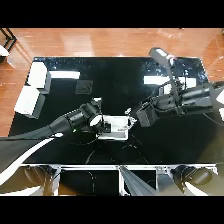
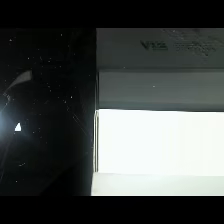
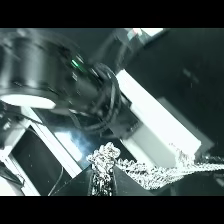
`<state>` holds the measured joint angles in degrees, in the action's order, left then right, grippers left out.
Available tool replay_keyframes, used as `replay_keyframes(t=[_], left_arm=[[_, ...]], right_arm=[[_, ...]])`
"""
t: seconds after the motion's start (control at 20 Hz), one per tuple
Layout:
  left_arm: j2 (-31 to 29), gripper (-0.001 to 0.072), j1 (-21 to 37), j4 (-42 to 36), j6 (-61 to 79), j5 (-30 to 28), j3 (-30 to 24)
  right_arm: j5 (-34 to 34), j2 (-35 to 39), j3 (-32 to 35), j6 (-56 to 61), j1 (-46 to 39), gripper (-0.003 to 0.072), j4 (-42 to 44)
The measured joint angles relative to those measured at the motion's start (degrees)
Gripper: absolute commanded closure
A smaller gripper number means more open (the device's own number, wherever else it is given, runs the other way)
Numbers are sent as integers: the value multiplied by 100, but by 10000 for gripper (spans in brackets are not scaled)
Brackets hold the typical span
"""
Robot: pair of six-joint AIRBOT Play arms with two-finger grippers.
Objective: Fold the box and place the chain.
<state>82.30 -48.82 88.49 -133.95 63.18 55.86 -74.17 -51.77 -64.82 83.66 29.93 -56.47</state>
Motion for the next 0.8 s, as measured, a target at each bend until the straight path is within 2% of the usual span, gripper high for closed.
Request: replay_keyframes(t=[0.35,0.8], left_arm=[[0,690,0,28,2,11,2],[0,689,0,59,4,35,2]], right_arm=[[461,-181,557,-7,96,664,393],[1169,-533,562,-424,251,664,1294]])
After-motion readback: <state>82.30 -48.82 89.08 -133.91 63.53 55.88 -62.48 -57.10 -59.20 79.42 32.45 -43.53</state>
